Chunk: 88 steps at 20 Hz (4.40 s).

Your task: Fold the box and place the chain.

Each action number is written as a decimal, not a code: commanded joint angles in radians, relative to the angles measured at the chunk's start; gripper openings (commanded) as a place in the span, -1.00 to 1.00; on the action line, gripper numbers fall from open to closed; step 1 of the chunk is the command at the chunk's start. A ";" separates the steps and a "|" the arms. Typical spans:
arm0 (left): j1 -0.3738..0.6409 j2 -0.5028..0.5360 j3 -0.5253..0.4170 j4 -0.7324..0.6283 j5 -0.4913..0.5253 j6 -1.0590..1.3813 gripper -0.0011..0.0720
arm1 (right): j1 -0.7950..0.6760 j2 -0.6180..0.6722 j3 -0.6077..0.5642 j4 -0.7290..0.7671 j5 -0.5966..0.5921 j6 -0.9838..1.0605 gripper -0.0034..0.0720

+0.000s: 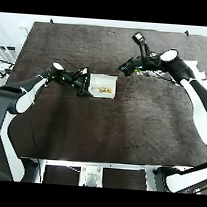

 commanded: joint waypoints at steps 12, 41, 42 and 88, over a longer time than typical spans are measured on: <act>0.001 0.001 0.000 0.000 0.002 0.000 0.31 | 0.110 -0.075 0.032 -0.077 0.188 -0.052 0.10; 0.001 0.001 0.000 0.000 0.002 0.002 0.31 | 0.154 -0.109 0.070 -0.081 0.115 -0.106 -0.20; 0.001 0.001 0.000 0.000 0.002 0.002 0.31 | 0.154 -0.109 0.065 -0.083 0.115 -0.106 -0.22; 0.001 0.001 0.000 0.000 0.001 0.003 0.31 | 0.105 0.402 -0.156 0.037 0.082 0.126 -0.89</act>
